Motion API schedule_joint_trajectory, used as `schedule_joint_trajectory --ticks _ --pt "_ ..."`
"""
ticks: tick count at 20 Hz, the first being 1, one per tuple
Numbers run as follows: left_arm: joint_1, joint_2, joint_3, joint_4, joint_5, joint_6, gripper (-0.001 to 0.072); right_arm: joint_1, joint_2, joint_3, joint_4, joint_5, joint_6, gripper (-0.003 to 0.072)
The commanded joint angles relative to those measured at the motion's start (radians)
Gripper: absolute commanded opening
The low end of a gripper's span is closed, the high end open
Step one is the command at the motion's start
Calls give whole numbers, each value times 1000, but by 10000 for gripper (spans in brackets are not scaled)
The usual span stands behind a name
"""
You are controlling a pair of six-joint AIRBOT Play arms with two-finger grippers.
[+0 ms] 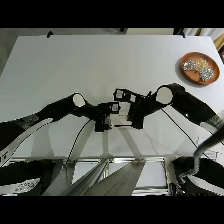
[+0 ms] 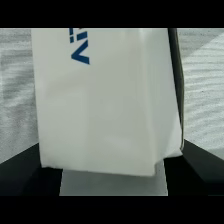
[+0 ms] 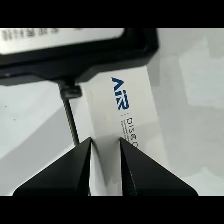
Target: Fold the box and place the chain.
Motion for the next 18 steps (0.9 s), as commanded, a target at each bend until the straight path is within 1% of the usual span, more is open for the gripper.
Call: schedule_joint_trajectory --ticks 1,3,7,8,9,10,11,13,18 --pt "0 1 0 0 0 0 10 1 0 -34 -1 -54 13 162" --pt "0 1 1 0 0 0 10 1 0 -60 2 -107 13 162" --pt "0 1 0 0 0 0 10 28 0 -63 0 -103 13 164" --pt "0 1 0 0 0 0 10 35 0 -63 0 -100 13 175" --pt "0 1 1 0 0 0 10 38 0 -63 1 -97 13 227" --pt "0 1 1 0 0 0 10 38 0 -63 1 -93 13 298" --pt "0 1 0 0 0 0 10 38 3 -63 0 -86 13 340" --pt "0 1 0 0 0 0 10 38 26 -63 -2 -85 13 351" --pt "0 1 0 0 0 0 10 37 112 -63 -17 -82 13 351"
